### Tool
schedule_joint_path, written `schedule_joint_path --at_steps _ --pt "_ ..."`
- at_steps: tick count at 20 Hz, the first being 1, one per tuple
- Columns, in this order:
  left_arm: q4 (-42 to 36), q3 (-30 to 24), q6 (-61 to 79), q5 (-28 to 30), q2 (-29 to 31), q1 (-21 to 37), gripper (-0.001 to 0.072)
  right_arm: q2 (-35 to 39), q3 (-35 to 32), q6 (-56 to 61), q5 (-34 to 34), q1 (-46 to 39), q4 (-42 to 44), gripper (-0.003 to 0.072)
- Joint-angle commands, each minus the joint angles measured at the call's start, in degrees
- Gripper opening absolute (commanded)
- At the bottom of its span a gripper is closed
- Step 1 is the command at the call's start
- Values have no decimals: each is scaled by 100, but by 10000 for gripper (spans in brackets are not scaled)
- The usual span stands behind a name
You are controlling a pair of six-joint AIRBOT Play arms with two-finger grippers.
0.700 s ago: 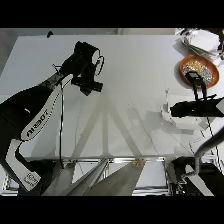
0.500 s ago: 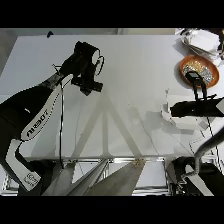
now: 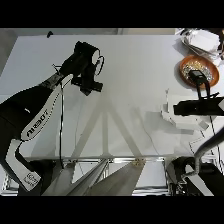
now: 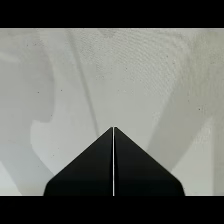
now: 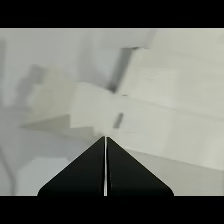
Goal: Fold the box and place the chain.
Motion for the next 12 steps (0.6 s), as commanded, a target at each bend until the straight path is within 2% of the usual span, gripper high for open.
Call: schedule_joint_path --at_steps 1,3,5,7,8,12 --pt "0 0 2 4 4 4 10 -144 487 778 225 -120 -2243 108" --pt "0 0 2 4 4 4 10 -514 861 317 466 -433 -2444 326" --pt "2 0 2 7 4 4 10 -1137 1106 203 896 -927 -2621 351" --pt "0 0 2 9 4 4 10 -1836 1246 201 1252 -1451 -2649 506" --pt "2 0 2 9 4 4 10 -2116 1259 203 1300 -1641 -2660 543" --pt "0 0 2 9 4 4 10 -2769 1259 210 831 -1926 -2715 555"
